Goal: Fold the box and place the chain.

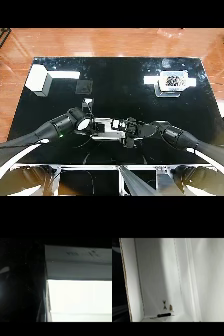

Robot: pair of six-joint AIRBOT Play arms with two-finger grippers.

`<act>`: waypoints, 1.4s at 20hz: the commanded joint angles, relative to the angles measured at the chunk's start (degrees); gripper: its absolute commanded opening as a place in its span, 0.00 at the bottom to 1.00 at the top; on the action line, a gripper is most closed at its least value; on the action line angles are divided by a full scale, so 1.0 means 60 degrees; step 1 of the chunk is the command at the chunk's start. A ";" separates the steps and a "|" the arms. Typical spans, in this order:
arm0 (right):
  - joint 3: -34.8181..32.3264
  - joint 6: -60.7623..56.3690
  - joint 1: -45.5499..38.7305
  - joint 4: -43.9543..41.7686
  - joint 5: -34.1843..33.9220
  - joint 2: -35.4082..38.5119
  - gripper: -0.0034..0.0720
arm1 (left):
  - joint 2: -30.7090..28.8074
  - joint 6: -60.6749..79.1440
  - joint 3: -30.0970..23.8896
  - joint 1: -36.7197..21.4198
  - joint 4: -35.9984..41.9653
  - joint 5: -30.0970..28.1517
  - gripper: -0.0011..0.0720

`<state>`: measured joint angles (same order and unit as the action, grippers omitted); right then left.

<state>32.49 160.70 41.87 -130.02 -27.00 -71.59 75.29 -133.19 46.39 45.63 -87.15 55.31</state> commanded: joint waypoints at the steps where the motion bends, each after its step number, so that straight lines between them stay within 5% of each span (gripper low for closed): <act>1: -0.0004 0.0000 0.0007 0.0000 0.0000 0.0000 0.29 | 0.0007 0.0022 0.0000 -0.0004 0.0044 0.0036 0.42; 15: -0.0004 0.0000 0.0007 0.0000 -0.0004 0.0000 0.29 | -0.0066 0.0062 0.0219 -0.0022 -0.0138 0.0299 0.44; 19: -0.0004 0.0000 0.0007 0.0000 -0.0004 0.0000 0.29 | -0.0018 0.0066 0.0219 -0.0004 -0.0098 0.0284 0.22; 20: -0.0004 0.0000 0.0007 0.0000 -0.0004 0.0000 0.29 | -0.0022 0.0208 0.0219 -0.0004 -0.0098 0.0284 0.07; 25: -0.0004 -0.0004 0.0007 0.0033 -0.0164 0.0000 0.30 | -0.0025 0.0248 0.0219 -0.0004 -0.0058 0.0288 0.05; 26: -0.0004 -0.0004 0.0007 0.0029 -0.0182 0.0004 0.37 | -0.0033 0.0248 0.0219 -0.0004 -0.0055 0.0291 0.05; 28: 0.0004 -0.0189 0.0007 0.0029 0.0069 0.0004 0.95 | -0.0051 0.0248 0.0219 -0.0004 -0.0058 0.0299 0.04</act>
<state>32.49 160.51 41.87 -129.86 -27.33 -71.59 75.11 -131.92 47.66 45.56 -87.57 57.04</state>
